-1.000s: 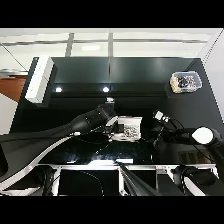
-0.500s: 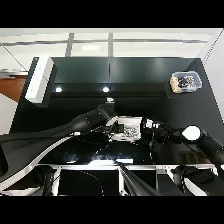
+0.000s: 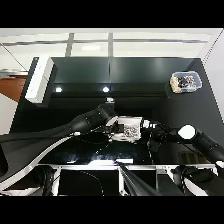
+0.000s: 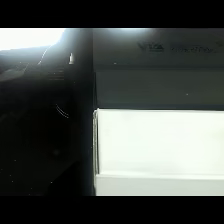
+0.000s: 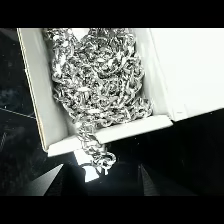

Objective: Fold the box and place the chain.

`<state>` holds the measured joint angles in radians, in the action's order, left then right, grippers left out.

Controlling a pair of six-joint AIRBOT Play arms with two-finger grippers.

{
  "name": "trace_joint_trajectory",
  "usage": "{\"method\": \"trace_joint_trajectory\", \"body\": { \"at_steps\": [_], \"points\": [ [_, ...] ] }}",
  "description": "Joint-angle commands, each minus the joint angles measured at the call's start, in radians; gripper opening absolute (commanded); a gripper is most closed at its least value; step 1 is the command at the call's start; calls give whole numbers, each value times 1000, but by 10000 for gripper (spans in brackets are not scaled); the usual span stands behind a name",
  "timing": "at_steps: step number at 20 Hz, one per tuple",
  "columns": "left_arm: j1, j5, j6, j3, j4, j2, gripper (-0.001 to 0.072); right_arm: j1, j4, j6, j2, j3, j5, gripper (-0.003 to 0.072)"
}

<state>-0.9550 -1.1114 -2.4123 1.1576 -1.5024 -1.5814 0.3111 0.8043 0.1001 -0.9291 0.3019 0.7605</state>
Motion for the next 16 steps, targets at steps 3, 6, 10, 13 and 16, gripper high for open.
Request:
{"method": "trace_joint_trajectory", "body": {
  "at_steps": [3,6,10,13,16],
  "points": [
    [0,1,0,0,0,0,32,4,-2,-26,-11,-1,-14,527],
    [0,1,0,0,0,0,32,4,-1,-26,-12,-1,-13,358],
    [0,-1,0,0,0,0,32,4,-1,-26,-12,-1,-4,102],
    [0,-1,0,0,0,0,31,4,-1,-26,-11,-1,-1,100],
    [0,-1,0,0,0,0,32,4,0,-25,-11,3,5,60]
  ]
}}
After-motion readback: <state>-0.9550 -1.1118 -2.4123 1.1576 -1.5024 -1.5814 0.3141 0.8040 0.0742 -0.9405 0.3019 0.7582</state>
